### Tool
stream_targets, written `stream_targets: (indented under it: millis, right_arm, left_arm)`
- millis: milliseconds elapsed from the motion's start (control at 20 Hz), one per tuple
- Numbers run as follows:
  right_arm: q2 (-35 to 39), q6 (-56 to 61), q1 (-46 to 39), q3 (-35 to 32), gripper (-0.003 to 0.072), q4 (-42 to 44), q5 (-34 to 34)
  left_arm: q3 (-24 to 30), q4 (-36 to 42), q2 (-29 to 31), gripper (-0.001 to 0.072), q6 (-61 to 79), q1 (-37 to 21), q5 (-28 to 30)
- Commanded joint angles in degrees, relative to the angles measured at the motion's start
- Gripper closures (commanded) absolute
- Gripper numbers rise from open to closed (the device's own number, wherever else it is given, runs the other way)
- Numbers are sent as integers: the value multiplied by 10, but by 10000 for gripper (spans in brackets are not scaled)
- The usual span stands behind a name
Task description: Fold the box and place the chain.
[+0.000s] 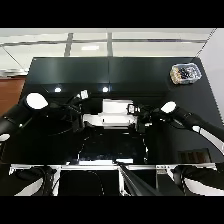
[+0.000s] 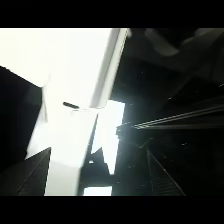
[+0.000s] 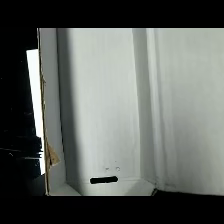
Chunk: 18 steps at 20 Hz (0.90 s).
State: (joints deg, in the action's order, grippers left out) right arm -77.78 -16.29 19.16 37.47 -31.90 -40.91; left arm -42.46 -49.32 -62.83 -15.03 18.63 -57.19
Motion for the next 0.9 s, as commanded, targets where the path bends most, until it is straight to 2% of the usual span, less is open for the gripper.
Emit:
stream_targets:
  millis: [0, 100, 300, 450, 500, 600, 650, 700, 750, 800, 850]
  right_arm:
    - [0, -2, 0, 0, 550, -1, -5]
    - [0, -2, 0, 0, 551, -1, -5]
    - [0, -2, 0, 0, 550, -1, -5]
    - [0, -2, 0, 0, 550, -1, -5]
    - [0, -2, 0, 0, 550, -1, -5]
    - [0, -2, 0, 0, 551, -1, -5]
    - [0, -2, 0, 0, 550, -1, -4]
    - [0, -2, 0, 0, 551, -1, -4]
    - [0, -2, 0, 0, 550, -1, -4]
    - [0, -2, 0, 0, 551, -1, -4]
    - [0, -2, 0, 0, 551, -1, -4]
  left_arm:
    - [12, -37, -34, 7, 111, 23, 113]
    - [11, -48, -59, 18, 144, 39, 156]
    - [-5, -43, -102, 17, 131, 73, 158]
    - [-25, -34, -126, 19, 120, 79, 136]
    - [-30, -28, -130, 53, 120, 79, 134]
    - [-35, -23, -132, 337, 123, 79, 132]
    - [-36, -22, -132, 380, 123, 79, 130]
    - [-36, -22, -132, 381, 123, 79, 130]
    - [-36, -14, -132, 460, 123, 79, 129]
    - [-36, 5, -132, 491, 123, 79, 128]
    - [-36, 26, -132, 492, 123, 79, 128]
